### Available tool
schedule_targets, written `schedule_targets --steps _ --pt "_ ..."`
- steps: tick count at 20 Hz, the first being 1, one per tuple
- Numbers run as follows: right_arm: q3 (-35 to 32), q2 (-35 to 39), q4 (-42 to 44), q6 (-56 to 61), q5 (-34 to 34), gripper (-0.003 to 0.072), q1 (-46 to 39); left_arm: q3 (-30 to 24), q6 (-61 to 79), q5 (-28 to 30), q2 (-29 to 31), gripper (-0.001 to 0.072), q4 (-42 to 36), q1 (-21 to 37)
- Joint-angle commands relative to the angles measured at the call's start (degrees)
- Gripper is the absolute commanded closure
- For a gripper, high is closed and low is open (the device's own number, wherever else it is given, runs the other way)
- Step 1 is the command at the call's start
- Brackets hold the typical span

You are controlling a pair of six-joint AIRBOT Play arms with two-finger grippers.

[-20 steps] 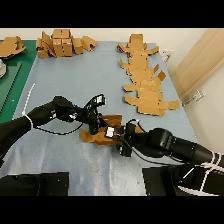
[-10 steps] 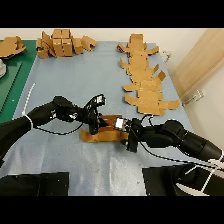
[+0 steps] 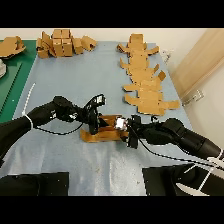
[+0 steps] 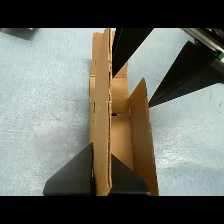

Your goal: Fold the box.

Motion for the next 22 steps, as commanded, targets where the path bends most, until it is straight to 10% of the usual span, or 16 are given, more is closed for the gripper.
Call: schedule_targets --steps 1,10,22 --pt "0.0 -0.2 0.0 -3.1 1.5 0.0121 -0.2 0.0 0.0 0.0 0.0 0.0697 0.0 0.0" --pt "0.0 -0.5 25.2 -30.6 -2.5 0.0121 -12.5 0.0 0.0 0.0 0.0 0.0697 0.0 0.0" --pt "4.5 -8.2 28.1 -36.6 -12.0 0.0122 -17.0 0.0 0.0 0.0 0.0 0.0697 0.0 0.0"
